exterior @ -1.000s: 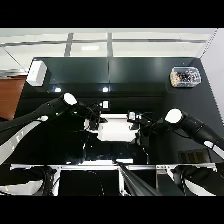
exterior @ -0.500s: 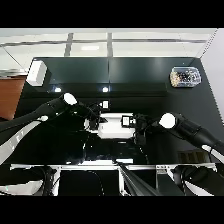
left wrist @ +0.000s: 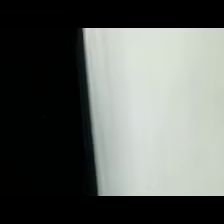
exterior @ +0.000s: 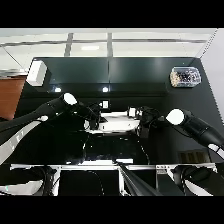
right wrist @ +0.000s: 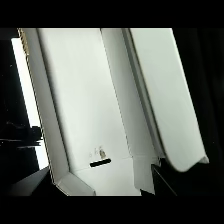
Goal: Fold the box and place the chain.
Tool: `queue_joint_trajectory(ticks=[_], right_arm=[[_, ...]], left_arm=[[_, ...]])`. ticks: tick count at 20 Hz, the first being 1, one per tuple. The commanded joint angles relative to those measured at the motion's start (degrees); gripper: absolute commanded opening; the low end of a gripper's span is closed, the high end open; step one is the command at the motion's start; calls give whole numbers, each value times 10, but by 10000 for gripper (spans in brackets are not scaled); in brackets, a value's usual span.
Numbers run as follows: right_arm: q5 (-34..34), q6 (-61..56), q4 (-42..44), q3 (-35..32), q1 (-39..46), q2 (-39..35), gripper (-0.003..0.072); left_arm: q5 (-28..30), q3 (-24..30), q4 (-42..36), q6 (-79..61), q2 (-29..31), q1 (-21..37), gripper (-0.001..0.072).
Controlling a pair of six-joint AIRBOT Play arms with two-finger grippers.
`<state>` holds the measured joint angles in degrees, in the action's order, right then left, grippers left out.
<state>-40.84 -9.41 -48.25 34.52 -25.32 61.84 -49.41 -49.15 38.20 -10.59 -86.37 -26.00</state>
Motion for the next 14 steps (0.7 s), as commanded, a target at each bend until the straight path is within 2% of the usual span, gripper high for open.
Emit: queue_joint_trajectory(ticks=[1, 3, 14], right_arm=[[5, 26, 23, 0, 7, 7, 702], [6, 65, 64, 1, 7, 7, 703], [-7, 88, 67, 5, 31, 7, 702]], left_arm=[[-1, 0, 1, 0, 0, 0, 24], [-1, 0, 1, 0, 0, 0, 24], [-1, 0, 1, 0, 0, 0, 24]])
